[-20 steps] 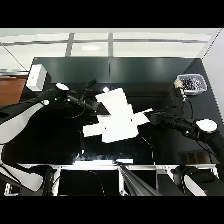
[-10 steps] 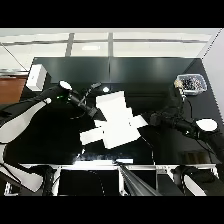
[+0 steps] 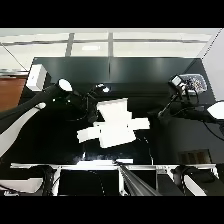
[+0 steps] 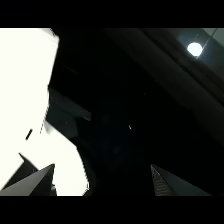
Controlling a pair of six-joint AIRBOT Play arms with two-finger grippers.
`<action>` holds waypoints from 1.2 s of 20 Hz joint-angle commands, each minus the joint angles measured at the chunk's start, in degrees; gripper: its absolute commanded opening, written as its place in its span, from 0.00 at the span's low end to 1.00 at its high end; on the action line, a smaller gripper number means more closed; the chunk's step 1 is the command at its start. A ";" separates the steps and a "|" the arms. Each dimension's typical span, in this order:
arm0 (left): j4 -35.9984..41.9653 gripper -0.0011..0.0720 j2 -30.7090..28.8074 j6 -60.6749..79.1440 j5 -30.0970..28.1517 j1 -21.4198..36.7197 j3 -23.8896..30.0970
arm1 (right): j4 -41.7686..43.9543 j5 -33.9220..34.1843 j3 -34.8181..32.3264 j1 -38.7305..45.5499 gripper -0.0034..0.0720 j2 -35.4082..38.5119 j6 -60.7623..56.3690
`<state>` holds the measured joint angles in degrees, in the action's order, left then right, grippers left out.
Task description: Fold the box and place the chain.
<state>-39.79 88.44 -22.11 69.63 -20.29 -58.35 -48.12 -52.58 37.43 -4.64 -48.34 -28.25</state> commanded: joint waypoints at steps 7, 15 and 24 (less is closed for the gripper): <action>-1.57 0.04 -3.08 17.11 -12.96 -6.69 2.54 | -4.90 2.23 -3.45 -13.00 0.99 -5.49 5.99; -3.82 0.04 -3.08 16.15 -18.01 -8.79 6.82 | -16.35 -2.47 -3.45 -15.47 0.99 -6.80 9.62; -3.28 0.05 -3.08 16.20 -18.36 -8.55 7.04 | -10.36 -2.08 -3.54 -18.05 0.99 -11.41 11.63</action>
